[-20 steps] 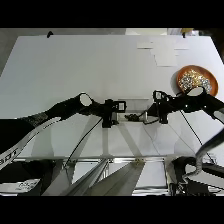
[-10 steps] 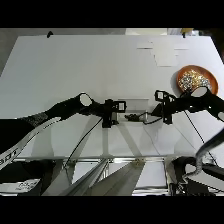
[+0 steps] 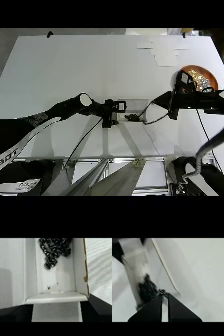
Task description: Fold the box and place the chain.
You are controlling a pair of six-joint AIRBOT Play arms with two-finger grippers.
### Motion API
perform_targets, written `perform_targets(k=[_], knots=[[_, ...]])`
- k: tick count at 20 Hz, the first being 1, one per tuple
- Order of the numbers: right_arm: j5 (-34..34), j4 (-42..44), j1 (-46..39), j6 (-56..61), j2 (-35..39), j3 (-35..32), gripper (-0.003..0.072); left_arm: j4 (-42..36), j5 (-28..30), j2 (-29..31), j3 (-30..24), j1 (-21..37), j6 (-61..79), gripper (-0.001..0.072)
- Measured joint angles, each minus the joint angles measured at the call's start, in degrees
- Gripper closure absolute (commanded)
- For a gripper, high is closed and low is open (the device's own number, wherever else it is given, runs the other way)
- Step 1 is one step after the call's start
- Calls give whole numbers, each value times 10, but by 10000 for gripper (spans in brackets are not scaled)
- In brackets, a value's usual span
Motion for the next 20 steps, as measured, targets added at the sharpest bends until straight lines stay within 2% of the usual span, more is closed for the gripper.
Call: perform_targets(k=[5,8,11,15,16,18,20], knots=[[27,87,52,57,21,0,667,0,0,0,0,0,0,647],[-5,100,87,104,24,0,667,0,0,0,0,0,0,647],[-52,84,116,153,22,0,666,0,0,0,0,0,0,647],[-90,12,148,235,-8,0,661,0,0,0,0,0,0,647],[-94,-4,158,254,-20,0,597,0,0,0,0,0,0,647],[-98,-36,176,288,-45,0,374,0,0,0,0,0,0,647],[-101,-57,185,312,-58,0,345,0,0,0,0,0,0,647]])
